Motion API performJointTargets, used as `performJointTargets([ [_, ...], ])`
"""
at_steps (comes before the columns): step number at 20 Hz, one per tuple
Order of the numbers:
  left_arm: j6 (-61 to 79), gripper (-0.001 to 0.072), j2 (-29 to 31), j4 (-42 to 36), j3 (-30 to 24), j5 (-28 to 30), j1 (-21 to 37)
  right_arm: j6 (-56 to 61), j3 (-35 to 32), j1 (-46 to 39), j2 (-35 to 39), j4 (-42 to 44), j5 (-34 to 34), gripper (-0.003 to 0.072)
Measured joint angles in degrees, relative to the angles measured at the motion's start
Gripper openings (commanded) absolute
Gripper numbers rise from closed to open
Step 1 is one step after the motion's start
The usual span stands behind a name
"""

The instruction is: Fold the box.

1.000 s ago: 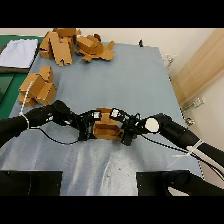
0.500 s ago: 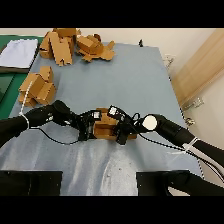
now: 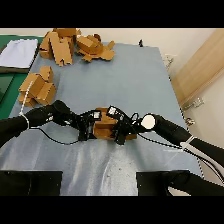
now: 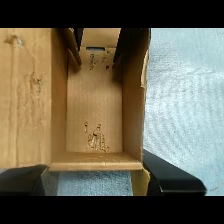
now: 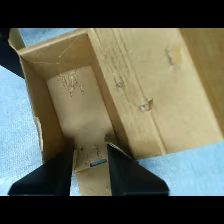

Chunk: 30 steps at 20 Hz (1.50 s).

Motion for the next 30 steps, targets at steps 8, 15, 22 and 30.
performJointTargets([
  [8, -0.1, 0.047, 0.0, 0.0, 0.0, 0.0, 0.0, 0.0, 0.0, 0.0, -1.0, 1.9, 0.1, 0.0364],
  [15, -0.2, 0.047, 0.0, -0.2, 0.0, 0.0, 0.0, 12.0, 0.0, -2.4, 1.5, -8.5, 1.8, 0.008],
  [22, -0.2, 0.047, 0.0, -0.2, 0.0, 0.0, 0.0, 40.5, -0.1, -9.3, 10.9, -24.3, 7.1, 0.0003],
  [30, -0.1, 0.047, 0.0, -0.1, 0.0, 0.0, 0.0, 66.3, -6.3, -19.0, 13.3, -23.2, 11.3, 0.0003],
])
